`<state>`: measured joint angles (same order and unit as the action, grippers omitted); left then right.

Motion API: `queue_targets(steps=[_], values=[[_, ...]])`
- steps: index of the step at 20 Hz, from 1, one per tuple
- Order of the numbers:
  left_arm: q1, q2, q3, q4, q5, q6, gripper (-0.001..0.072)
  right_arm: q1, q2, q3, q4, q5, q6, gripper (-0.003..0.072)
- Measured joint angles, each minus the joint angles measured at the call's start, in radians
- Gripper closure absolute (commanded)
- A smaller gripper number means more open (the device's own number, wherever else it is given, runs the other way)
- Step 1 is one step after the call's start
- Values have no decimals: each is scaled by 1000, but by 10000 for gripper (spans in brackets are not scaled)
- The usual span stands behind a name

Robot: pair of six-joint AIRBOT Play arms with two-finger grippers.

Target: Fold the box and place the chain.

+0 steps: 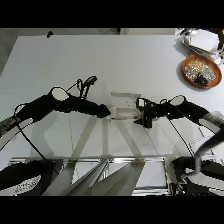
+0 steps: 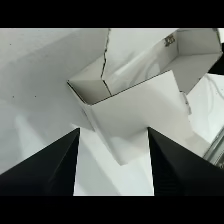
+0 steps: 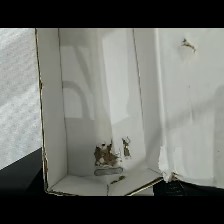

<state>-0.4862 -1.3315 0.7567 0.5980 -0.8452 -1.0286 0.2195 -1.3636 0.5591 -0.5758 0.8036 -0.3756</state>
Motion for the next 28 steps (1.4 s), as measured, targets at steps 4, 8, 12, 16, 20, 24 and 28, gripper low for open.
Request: queue_targets(steps=[4,8,12,16,20,24,28], values=[[-45,0,6,67,40,-106,201,0,0,0,0,0,0,395],[-87,-11,51,161,68,-225,200,0,0,0,0,0,0,395],[-133,-54,116,283,61,-358,199,0,0,0,0,0,0,395],[-166,-94,177,377,39,-483,199,0,0,0,0,0,0,395],[-190,-109,212,468,19,-608,200,0,0,0,0,0,0,395],[-225,-140,269,581,-40,-739,232,0,0,0,0,0,0,395],[-262,-213,379,663,-143,-836,326,0,0,0,0,0,0,395]])
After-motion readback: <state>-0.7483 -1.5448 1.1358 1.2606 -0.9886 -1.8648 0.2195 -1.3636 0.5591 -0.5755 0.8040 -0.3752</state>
